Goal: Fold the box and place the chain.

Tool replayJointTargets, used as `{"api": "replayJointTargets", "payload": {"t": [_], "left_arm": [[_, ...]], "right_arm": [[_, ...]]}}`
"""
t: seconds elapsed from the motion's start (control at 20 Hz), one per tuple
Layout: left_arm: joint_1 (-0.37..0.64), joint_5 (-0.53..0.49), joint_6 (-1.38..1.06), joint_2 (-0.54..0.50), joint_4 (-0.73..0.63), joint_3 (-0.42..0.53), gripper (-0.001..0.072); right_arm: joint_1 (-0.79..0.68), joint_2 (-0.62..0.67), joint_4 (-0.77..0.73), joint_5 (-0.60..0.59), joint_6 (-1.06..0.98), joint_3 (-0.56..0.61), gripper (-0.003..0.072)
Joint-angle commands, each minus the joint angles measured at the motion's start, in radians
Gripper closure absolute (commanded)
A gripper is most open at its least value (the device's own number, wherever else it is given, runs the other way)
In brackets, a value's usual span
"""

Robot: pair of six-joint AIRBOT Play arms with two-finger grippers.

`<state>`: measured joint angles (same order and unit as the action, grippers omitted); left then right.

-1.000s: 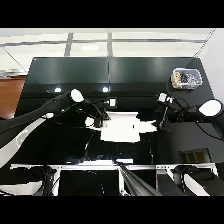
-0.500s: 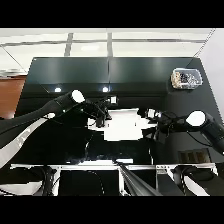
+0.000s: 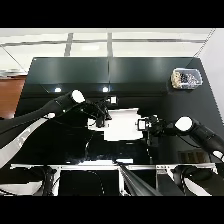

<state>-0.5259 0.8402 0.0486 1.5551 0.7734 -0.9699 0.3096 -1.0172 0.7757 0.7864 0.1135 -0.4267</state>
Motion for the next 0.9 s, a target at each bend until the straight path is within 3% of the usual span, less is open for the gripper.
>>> {"api": "replayJointTargets", "payload": {"t": [0.0, 0.4, 0.85], "left_arm": [[0.000, 0.002, 0.000, 0.000, 0.000, 0.000, 0.0681], [0.000, 0.006, 0.000, 0.000, 0.000, 0.000, 0.0681], [0.000, 0.013, -0.001, 0.000, 0.008, 0.000, 0.0681]], "right_arm": [[0.017, -0.016, -0.131, -0.043, 0.091, 0.000, -0.0033], [0.014, -0.014, -0.097, -0.051, 0.091, -0.108, -0.0033], [-0.049, -0.014, -0.110, -0.084, 0.091, -0.109, -0.0033]]}}
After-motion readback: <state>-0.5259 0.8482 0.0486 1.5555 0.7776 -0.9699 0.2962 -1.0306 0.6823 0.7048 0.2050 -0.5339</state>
